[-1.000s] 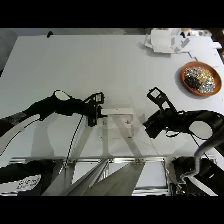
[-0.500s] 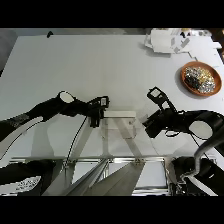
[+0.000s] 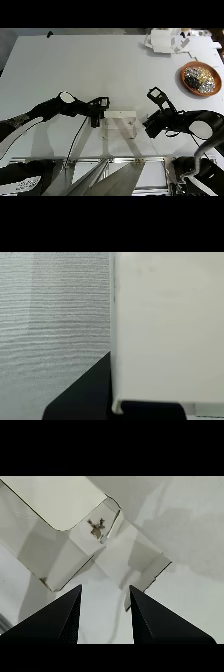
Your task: Fold the box and place the chain.
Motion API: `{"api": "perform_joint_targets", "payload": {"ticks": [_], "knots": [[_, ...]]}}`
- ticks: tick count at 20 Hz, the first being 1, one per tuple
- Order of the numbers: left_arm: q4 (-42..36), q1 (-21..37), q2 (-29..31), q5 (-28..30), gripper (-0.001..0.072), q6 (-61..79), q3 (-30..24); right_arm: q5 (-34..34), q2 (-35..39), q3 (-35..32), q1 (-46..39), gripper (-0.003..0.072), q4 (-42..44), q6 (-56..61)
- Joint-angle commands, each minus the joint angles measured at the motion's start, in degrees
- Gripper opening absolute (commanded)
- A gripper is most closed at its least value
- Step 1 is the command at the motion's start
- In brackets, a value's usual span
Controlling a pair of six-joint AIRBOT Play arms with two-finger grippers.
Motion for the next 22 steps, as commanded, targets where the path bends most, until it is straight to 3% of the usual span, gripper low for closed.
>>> {"api": "perform_joint_targets", "payload": {"ticks": [1,4,6,8,11,14,17,20,21,22], "knots": [[0.04,-0.02,-0.02,0.09,0.0009,0.0,0.02,0.04,0.04,0.02,0.04,0.0335,0.02,-0.02],[0.04,-0.02,-0.02,0.07,0.0009,0.0,0.02,0.68,0.04,0.02,0.04,0.0303,0.04,0.0],[0.04,-0.02,-0.02,-0.04,0.0009,0.0,0.02,3.26,0.04,0.02,0.04,0.0087,0.2,-0.02],[0.07,-0.02,-0.02,-0.13,0.0009,0.0,0.02,6.71,0.04,0.02,0.04,0.0015,0.7,-1.25],[0.04,-0.02,-0.02,-0.13,0.0009,0.0,0.02,9.46,0.07,0.02,1.09,0.0017,4.2,-9.51],[0.04,-0.02,-0.02,-0.13,0.0009,0.0,0.02,7.78,0.04,-0.02,7.02,0.0017,4.04,-14.16],[0.07,-0.02,-0.02,-0.13,0.0009,0.02,0.02,3.87,0.04,-0.33,13.99,0.0018,2.62,-16.46],[0.07,-0.02,-0.02,-0.37,0.0009,0.0,0.02,-3.21,0.04,-4.15,15.04,0.0019,2.51,-19.41],[0.04,-0.02,-0.02,-0.59,0.0009,0.0,0.02,-6.43,0.07,-6.54,15.04,0.0037,2.21,-21.05],[0.04,-0.02,-0.02,-0.57,0.0009,0.0,0.02,-8.59,0.04,-8.5,15.04,0.0165,2.12,-22.84]]}}
